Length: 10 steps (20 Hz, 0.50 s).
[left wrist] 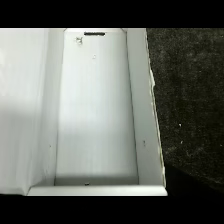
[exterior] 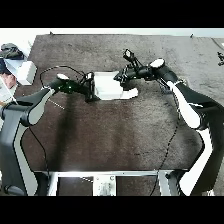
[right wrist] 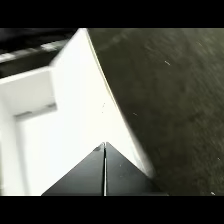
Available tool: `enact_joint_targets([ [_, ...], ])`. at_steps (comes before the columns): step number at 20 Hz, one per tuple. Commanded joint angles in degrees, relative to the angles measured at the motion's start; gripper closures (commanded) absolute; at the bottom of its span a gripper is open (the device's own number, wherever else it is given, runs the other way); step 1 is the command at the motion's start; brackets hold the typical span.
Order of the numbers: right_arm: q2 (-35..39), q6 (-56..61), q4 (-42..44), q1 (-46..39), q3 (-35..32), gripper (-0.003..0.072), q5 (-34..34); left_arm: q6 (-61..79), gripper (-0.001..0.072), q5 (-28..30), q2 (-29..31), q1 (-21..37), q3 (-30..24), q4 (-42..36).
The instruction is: Fold the box and place the chain.
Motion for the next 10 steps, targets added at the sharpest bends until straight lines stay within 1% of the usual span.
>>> enact_joint_targets([
  [1, -2.6, 0.0, 0.1, 0.2, 0.0, 0.0693, -4.3, 0.0, 0.037, 0.0, 0.0, 0.0, 0.0, 0.0],
  [5, -3.8, 0.0, 0.1, 0.2, 0.0, 0.0693, -4.2, 0.0, 0.037, 0.0, 0.0, 0.0, 0.0, 0.0],
  [10, -3.8, 0.0, -3.8, 0.2, 0.0, 0.0693, -4.2, 0.0, 0.037, 0.0, 0.0, 0.0, 0.0, 0.0],
])
